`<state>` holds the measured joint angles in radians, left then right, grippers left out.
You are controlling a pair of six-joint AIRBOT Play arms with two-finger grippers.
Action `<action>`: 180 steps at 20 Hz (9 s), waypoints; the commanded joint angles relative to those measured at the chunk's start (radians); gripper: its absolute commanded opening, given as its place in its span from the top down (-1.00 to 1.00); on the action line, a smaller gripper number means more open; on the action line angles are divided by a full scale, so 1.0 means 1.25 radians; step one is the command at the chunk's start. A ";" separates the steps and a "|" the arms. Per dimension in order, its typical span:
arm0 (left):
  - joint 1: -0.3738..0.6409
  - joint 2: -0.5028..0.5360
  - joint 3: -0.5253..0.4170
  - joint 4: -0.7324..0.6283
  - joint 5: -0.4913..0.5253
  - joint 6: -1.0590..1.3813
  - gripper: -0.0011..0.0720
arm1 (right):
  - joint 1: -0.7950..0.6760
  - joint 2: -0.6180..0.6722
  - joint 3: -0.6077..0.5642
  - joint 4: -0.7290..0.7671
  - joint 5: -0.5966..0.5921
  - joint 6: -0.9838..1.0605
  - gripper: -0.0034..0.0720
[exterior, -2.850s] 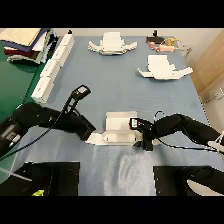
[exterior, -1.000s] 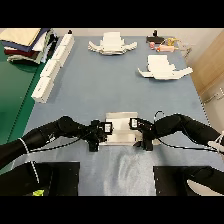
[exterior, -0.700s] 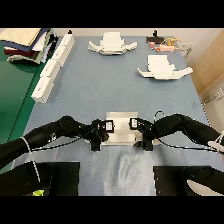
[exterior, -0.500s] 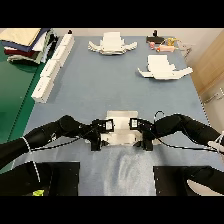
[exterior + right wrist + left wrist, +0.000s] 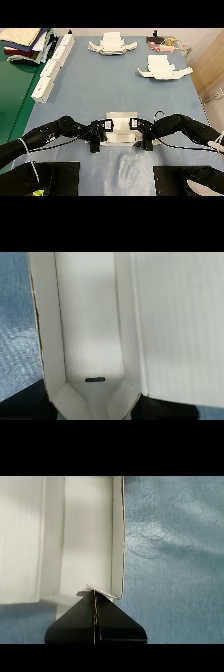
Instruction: Fold the box.
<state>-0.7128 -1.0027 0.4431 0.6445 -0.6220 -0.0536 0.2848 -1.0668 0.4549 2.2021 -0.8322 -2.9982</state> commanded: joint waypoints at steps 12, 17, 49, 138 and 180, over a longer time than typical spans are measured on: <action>0.121 0.402 -0.005 0.664 -0.310 -1.316 0.93 | -0.001 0.000 0.001 0.000 0.001 -0.001 -0.41; 0.180 0.348 -0.062 0.495 -0.269 -1.303 0.94 | -0.001 0.000 0.001 0.000 0.001 -0.001 -0.41; -0.014 0.153 0.017 0.206 -0.037 -1.274 0.11 | -0.001 0.000 0.001 0.000 0.001 -0.001 -0.41; 0.091 0.010 0.195 0.373 -0.282 -0.533 0.94 | -0.001 0.000 0.001 0.000 0.001 -0.001 -0.41; 0.031 -0.116 0.001 -0.172 -0.005 0.260 -0.92 | -0.001 0.000 0.001 0.000 0.001 -0.001 -0.41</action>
<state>-0.6708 -1.1446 0.4442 0.4282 -0.6403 0.2909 0.2836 -1.0664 0.4549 2.2017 -0.8318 -3.0005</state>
